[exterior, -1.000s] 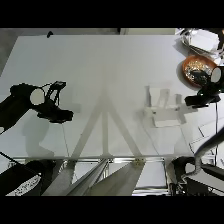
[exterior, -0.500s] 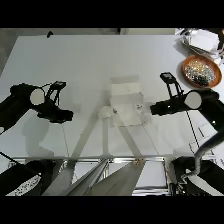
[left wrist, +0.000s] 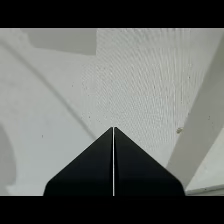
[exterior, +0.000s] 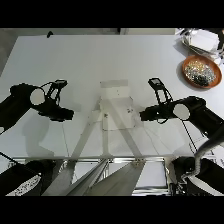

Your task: Fold the box and place the chain.

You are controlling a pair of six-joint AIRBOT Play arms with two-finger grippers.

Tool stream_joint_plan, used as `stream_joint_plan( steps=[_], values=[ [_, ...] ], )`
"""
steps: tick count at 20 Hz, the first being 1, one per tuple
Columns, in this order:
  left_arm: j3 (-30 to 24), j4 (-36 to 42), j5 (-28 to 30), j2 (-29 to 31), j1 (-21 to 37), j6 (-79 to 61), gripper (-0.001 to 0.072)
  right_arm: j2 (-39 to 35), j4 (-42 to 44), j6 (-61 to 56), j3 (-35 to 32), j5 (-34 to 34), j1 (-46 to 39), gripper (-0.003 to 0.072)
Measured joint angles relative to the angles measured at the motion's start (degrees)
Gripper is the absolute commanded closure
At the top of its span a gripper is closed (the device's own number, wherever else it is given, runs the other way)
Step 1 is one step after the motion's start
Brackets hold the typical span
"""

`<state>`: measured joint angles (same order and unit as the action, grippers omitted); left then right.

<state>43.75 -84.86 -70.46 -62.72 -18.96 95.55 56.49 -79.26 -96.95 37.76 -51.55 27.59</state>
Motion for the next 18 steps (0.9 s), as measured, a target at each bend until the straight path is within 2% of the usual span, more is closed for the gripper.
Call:
stream_joint_plan(
  steps=[1, 2, 3, 6, 8, 11, 13, 15, 16, 18],
  values=[
    [0.00, -0.04, 0.68, 0.00, 0.02, -0.46, 0.0692, 0.00, -0.02, -0.17, 0.00, 0.04, 0.17, 0.0675],
    [0.00, -0.04, 1.38, 0.00, 0.02, -0.92, 0.0603, 0.00, -0.02, -0.37, -0.02, 0.02, 0.31, 0.0675],
    [0.00, -0.02, 2.40, 0.00, 0.02, -1.73, 0.0454, 0.00, -0.02, -0.37, -0.02, 0.04, 0.39, 0.0675],
    [0.17, 3.65, 6.58, -0.24, 0.68, -10.16, 0.0461, 0.00, -0.02, -0.57, -0.02, 0.04, 0.57, 0.0675],
    [1.20, 13.03, 7.34, -1.88, 2.69, -20.22, 0.0456, -0.02, 0.00, -0.57, -0.02, 0.02, 0.61, 0.0675],
    [4.72, 30.67, 3.98, -7.69, 7.04, -35.89, 0.0320, -0.02, 0.02, -0.57, -0.02, -0.02, 0.61, 0.0675],
    [8.94, 39.76, 0.35, -13.35, 9.03, -43.82, 0.0246, -0.02, 0.09, -0.57, -0.02, -0.17, 0.61, 0.0675],
    [13.90, 44.70, -3.04, -19.19, 9.75, -48.57, 0.0229, -0.02, 0.17, -0.57, -0.02, -0.50, 0.61, 0.0675],
    [16.39, 46.31, -4.61, -21.92, 9.79, -50.18, 0.0194, -0.02, 0.20, -0.57, -0.02, -0.61, 0.63, 0.0675],
    [20.98, 48.37, -6.51, -27.17, 9.62, -52.46, 0.0194, -0.02, 0.22, -0.57, -0.02, -0.98, 0.61, 0.0675]
  ],
)
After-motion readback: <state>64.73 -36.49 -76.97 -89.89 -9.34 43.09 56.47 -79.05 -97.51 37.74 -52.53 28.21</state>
